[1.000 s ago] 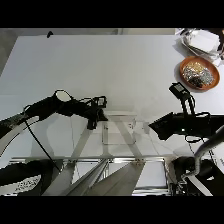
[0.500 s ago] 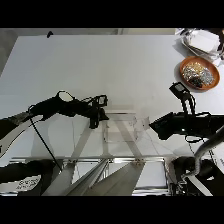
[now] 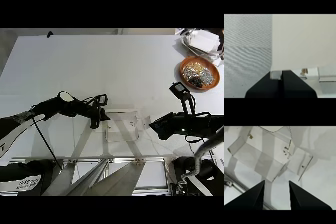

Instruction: Fold the box and place the chain.

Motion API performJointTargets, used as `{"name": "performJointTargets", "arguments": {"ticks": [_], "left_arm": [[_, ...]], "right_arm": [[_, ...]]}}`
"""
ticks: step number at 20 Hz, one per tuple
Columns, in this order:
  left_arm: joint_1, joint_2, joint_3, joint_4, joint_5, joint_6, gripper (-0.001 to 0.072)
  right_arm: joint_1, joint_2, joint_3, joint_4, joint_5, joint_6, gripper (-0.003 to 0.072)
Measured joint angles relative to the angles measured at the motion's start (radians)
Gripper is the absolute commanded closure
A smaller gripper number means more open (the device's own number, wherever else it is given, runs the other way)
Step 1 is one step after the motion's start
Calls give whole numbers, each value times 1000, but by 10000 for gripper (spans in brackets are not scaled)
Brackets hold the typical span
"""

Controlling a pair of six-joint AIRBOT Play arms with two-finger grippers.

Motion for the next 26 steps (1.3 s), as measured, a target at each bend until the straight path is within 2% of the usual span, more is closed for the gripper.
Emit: {"name": "performJointTargets", "arguments": {"ticks": [15,22,26], "left_arm": [[0,9,3,102,0,-76,710],[0,27,75,246,-15,-239,711],[0,29,89,284,-23,-287,711]], "right_arm": [[0,0,0,0,0,0,346],[0,0,0,0,0,-8,346],[0,0,0,0,-5,-16,346]]}}
